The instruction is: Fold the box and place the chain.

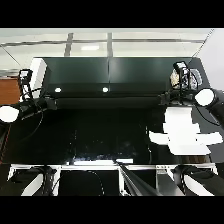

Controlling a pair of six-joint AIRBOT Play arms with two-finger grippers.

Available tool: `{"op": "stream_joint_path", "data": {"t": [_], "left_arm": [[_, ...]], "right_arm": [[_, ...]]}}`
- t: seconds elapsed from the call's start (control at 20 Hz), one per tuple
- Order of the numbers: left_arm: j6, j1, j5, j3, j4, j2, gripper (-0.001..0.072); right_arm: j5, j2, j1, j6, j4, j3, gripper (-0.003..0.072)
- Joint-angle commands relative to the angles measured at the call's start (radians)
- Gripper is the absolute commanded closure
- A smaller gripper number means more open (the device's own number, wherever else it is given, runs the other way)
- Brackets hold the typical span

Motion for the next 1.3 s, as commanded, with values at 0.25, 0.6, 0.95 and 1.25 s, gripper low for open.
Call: {"op": "stream_joint_path", "data": {"t": [0.25, 0.6, 0.95, 1.25], "left_arm": [[0.0, 0.0, 0.001, 0.0, -0.006, 0.001, 0.0685], [-0.006, -0.005, 0.21, 0.001, -0.153, -0.063, 0.0002], [0.051, -0.005, 0.007, 0.066, -0.073, -0.14, 0.0002], [-0.415, -0.005, -0.322, 0.206, 0.472, -0.162, 0.0002]], "right_arm": [[-0.102, 0.0, -0.001, 0.001, 0.008, 0.0, 0.0677], [-0.309, -0.001, 0.0, 0.001, 0.279, 0.0, 0.0675], [-0.208, -0.002, -0.052, 0.0, 0.296, 0.021, -0.0034], [-0.086, -0.076, -0.715, 0.253, -0.121, 0.14, -0.0034]]}}
